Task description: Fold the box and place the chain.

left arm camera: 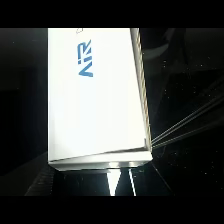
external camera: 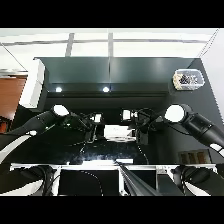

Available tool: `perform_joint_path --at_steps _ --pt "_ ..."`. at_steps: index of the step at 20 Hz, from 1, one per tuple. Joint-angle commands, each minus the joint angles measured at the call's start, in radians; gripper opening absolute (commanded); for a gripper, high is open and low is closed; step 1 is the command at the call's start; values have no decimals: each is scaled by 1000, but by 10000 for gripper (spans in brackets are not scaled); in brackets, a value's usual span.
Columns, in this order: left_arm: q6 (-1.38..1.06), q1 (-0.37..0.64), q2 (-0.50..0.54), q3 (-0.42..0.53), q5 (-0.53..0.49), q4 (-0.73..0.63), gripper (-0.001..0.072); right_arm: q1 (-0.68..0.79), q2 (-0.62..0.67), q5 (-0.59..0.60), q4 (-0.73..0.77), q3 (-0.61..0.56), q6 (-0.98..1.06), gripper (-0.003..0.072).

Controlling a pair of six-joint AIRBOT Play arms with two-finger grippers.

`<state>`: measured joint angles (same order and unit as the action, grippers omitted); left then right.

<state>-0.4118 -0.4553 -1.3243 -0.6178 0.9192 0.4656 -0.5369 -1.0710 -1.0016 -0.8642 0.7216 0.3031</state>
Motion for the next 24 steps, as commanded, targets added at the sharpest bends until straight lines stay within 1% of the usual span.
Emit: perform_joint_path --at_steps 1,14,20,24 --pt "0 0 0 0 0 0 466 -1 -1 -3 3 -4 3 246" --pt "0 0 0 0 0 0 466 -1 -15 -11 25 -6 4 245" --pt "0 0 0 0 0 0 466 -1 -15 -10 25 -31 5 245" --pt "0 0 0 0 0 0 465 -1 -15 -10 26 -30 39 246"
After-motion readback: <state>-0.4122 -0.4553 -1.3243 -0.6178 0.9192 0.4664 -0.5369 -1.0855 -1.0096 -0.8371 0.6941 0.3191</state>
